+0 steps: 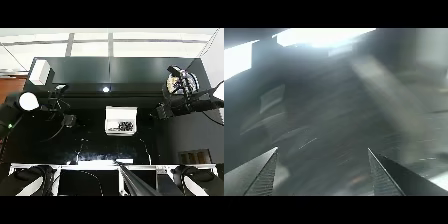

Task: Fold the box and place the chain.

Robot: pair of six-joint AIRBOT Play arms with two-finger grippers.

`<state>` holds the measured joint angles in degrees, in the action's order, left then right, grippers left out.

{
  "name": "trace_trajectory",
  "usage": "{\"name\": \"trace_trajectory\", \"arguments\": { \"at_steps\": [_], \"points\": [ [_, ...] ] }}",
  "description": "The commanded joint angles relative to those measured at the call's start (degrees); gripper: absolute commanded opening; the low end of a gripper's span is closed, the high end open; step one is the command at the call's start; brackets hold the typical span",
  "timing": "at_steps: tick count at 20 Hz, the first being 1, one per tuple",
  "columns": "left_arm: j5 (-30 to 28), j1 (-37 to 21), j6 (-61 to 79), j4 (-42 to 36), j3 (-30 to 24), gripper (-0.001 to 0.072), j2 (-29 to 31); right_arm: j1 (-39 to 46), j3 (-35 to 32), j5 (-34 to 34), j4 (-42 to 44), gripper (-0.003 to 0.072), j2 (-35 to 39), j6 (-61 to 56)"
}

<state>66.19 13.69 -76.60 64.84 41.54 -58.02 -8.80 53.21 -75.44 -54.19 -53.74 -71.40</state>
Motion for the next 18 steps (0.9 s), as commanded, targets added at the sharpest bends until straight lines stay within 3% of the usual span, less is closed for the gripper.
{"name": "trace_trajectory", "arguments": {
  "at_steps": [1,2,4,6,11,18],
  "points": [
    [-11.65,-3.21,47.63,-28.79,-8.63,0.0646,-0.28,0.0,0.02,-0.13,-0.09,0.0337,0.04,-0.48],
    [-10.88,-1.44,57.7,-28.61,-8.63,0.0716,-1.16,0.0,0.02,-0.13,-0.09,0.0338,0.04,-0.48],
    [-11.69,2.43,75.89,-27.65,-8.33,0.0713,-2.97,0.0,0.0,-0.09,-0.09,0.0338,0.04,-0.9],
    [-13.77,5.68,81.9,-28.44,-7.43,0.0713,-6.16,0.0,-0.02,-0.02,-0.09,0.0337,0.04,-1.2],
    [-17.62,10.82,85.83,-29.73,-5.44,0.0712,-15.26,0.0,-0.02,0.15,-0.07,0.0337,0.04,-2.56],
    [-18.18,11.26,90.31,-35.65,-3.23,0.0711,-18.82,-0.02,-0.02,0.22,-0.07,0.0338,0.02,-2.58]
  ]
}}
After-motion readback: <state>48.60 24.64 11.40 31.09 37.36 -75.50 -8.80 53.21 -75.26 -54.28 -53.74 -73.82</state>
